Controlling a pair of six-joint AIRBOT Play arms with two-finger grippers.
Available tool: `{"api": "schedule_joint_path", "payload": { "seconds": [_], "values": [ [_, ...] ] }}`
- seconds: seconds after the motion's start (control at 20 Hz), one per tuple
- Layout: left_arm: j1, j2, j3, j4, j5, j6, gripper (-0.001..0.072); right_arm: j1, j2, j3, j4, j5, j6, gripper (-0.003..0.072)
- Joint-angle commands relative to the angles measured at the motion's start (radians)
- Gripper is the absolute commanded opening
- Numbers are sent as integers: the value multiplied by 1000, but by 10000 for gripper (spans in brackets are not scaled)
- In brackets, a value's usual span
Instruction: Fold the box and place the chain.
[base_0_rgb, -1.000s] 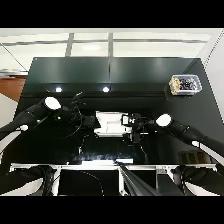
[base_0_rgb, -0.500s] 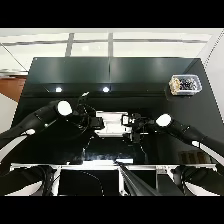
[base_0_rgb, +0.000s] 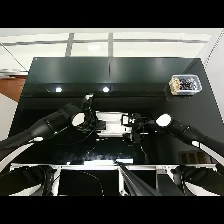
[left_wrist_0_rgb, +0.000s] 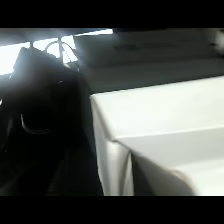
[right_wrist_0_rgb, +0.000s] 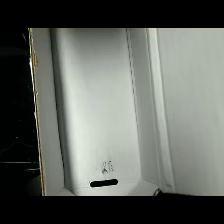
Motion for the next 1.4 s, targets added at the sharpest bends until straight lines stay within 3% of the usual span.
{"api": "schedule_joint_path", "payload": {
  "seconds": [0.0,0.4,0.5,1.1,1.35],
  "values": [
    [-17,-10,7,37,-28,-105,355,0,-1,1,0,0,0,471],
    [-67,-108,119,129,-87,-179,347,0,0,1,0,0,0,471],
    [-67,-118,121,129,-87,-179,253,0,-1,1,0,0,0,471],
    [-67,-142,121,129,-66,-179,236,0,-1,1,0,0,0,471],
    [-68,-142,121,129,-65,-180,160,0,-1,1,0,0,0,471]
  ]
}}
